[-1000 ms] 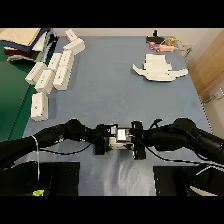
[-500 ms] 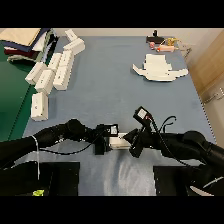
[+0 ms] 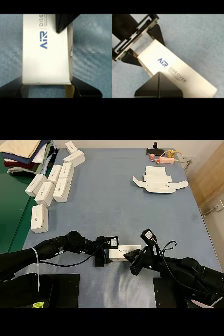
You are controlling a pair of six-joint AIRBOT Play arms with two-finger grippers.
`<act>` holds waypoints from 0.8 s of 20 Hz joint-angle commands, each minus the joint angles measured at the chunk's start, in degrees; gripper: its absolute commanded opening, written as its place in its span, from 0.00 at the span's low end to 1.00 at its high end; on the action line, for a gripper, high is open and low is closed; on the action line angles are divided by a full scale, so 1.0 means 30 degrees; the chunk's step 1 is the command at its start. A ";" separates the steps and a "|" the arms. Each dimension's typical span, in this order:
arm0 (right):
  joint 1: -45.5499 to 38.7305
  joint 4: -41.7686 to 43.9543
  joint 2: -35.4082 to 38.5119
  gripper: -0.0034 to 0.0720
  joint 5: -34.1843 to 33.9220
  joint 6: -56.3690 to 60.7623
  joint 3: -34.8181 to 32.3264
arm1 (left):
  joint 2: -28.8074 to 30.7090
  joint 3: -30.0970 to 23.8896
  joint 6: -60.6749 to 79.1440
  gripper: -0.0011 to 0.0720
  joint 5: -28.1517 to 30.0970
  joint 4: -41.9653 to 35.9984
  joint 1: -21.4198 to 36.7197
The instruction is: Fold the box.
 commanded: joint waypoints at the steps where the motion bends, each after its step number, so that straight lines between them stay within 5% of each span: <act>1: 0.0299 0.0073 -0.1078 0.05 0.0517 0.0160 -0.0444 | 0.0007 -0.0007 0.0000 0.73 0.0000 0.0000 0.0007; 16: 0.0277 -0.0102 0.0984 0.05 0.1902 0.0299 0.0415 | 0.0007 -0.0007 0.0000 0.73 0.0000 0.0000 0.0007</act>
